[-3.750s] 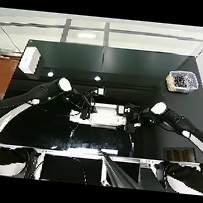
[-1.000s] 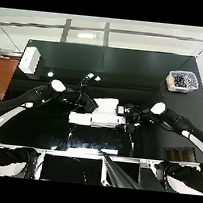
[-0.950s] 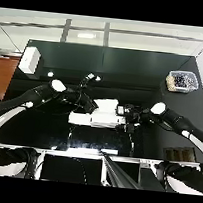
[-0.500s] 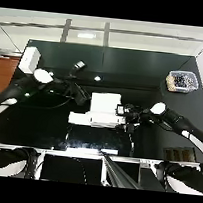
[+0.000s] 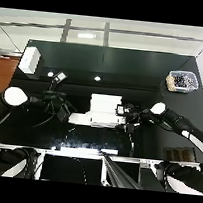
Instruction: Fold the box and place the chain.
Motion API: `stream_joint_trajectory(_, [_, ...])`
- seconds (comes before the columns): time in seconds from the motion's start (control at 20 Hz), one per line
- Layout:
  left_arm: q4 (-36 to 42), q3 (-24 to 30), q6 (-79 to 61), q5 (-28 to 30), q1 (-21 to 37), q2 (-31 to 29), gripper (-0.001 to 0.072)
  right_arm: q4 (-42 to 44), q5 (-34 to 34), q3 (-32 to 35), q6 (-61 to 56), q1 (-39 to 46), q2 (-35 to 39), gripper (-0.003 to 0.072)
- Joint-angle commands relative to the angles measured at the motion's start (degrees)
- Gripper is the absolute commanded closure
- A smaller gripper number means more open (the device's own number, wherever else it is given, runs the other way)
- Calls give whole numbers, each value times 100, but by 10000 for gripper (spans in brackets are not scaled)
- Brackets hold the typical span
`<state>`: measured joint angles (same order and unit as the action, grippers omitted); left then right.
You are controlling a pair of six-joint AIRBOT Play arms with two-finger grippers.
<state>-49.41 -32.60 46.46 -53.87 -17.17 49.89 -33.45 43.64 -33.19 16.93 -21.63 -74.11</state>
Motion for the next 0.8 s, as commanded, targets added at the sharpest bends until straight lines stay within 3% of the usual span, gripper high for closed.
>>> stream_joint_trajectory(0.0, [-179, 531, -219, 699, -192, -332, 227, -2, 9, 2, 2, -4, -4, 557])
stream_joint_trajectory(0.05, [-177, 577, -586, 815, -254, -271, 11, -2, 7, 2, 2, -4, -4, 556])
stream_joint_trajectory(0.3, [-304, 586, -4164, 1045, -737, 273, -1, -2, 7, 2, 2, -4, -4, 556])
stream_joint_trajectory(0.55, [166, 424, -4509, 1032, -780, 1045, 18, -2, 7, 2, 2, -4, -4, 557])
stream_joint_trajectory(0.75, [710, 376, -4819, 1213, -1001, 1259, 17, 0, 7, 2, 2, -4, -4, 556])
